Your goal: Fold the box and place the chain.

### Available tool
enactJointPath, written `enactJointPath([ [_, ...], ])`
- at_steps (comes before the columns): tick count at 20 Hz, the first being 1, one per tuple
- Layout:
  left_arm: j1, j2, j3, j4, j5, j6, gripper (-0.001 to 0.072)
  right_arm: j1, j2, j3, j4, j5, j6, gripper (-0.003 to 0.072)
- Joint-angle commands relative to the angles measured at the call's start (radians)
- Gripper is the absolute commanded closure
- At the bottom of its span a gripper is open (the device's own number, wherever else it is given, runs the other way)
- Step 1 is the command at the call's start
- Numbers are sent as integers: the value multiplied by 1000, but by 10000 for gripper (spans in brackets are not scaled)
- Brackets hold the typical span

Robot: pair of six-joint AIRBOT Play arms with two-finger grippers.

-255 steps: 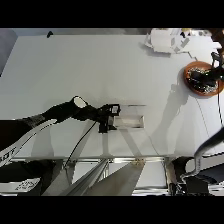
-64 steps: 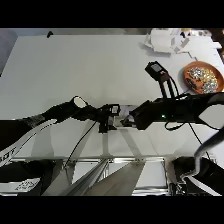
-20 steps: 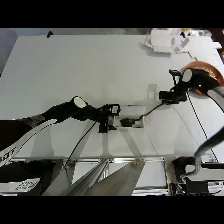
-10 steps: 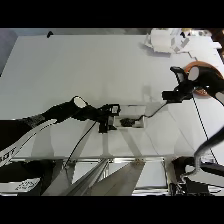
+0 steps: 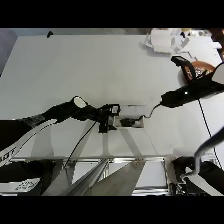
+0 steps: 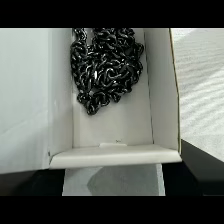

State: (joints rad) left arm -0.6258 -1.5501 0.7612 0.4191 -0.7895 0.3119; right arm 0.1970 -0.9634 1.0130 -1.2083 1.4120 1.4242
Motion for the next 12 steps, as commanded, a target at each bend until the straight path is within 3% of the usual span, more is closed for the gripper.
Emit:
enactJointPath([
  [1, 1, 0, 0, 0, 0, 0, 565, 162, 106, 1, 40, -9, 46, 671],
  [8, 1, 0, 0, 0, 0, 0, 565, 457, 126, 1, 31, -156, 152, 671],
  [12, 1, 0, 0, 0, 0, 0, 565, 538, 114, 0, -57, -274, 215, 671],
])
